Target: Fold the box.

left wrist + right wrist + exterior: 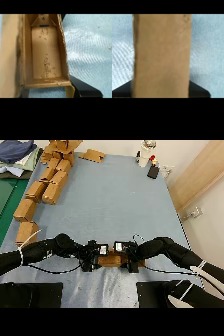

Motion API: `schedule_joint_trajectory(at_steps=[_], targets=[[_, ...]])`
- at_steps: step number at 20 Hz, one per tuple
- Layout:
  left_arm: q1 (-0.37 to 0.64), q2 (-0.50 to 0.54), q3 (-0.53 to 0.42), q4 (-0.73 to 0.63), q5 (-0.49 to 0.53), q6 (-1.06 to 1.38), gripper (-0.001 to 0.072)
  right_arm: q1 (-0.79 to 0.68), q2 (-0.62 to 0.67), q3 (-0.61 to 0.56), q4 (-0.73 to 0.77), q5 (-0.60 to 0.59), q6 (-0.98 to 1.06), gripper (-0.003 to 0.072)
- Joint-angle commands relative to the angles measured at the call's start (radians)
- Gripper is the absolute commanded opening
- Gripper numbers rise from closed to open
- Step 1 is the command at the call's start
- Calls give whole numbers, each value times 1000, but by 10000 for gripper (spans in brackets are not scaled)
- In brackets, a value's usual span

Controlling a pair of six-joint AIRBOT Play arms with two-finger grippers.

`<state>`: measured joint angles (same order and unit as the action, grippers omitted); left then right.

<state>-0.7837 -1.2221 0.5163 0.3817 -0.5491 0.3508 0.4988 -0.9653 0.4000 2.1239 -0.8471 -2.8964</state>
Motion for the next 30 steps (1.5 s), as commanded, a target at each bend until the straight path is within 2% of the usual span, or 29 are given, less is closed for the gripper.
schedule_joint_trajectory(at_steps=[1, 11, 12, 13, 14, 17, 20, 22, 25, 27, 30], targets=[[0, 0, 0, 0, 0, 0, 512, 0, 0, 0, 0, 1, 0, 490], [0, 0, 0, 0, 0, 0, 512, 0, 0, 2, 18, -14, 1, 491], [0, 0, 0, 0, 0, 0, 512, 0, 0, 2, 18, -14, 0, 523], [0, 0, 0, 0, 0, 0, 512, 0, 0, 2, 17, -14, 0, 652], [0, 0, 0, 0, 0, 0, 512, 0, 1, 2, 17, -27, 0, 708], [0, 0, 0, 0, 0, 0, 512, -1, 1, 4, 3, -44, 3, 709], [0, 0, 0, 0, 0, 0, 512, -1, 34, 8, -71, -45, 122, 709], [0, 0, 0, 0, 0, 0, 512, -1, 84, 23, -185, -68, 266, 709], [0, 0, 0, 0, 0, 0, 512, -1, 190, 67, -320, -214, 457, 708], [0, 0, 0, 0, 0, 0, 512, -1, 262, 86, -309, -293, 525, 707], [0, -1, 0, 0, 0, 0, 512, 0, 357, 89, -177, -309, 662, 706]])
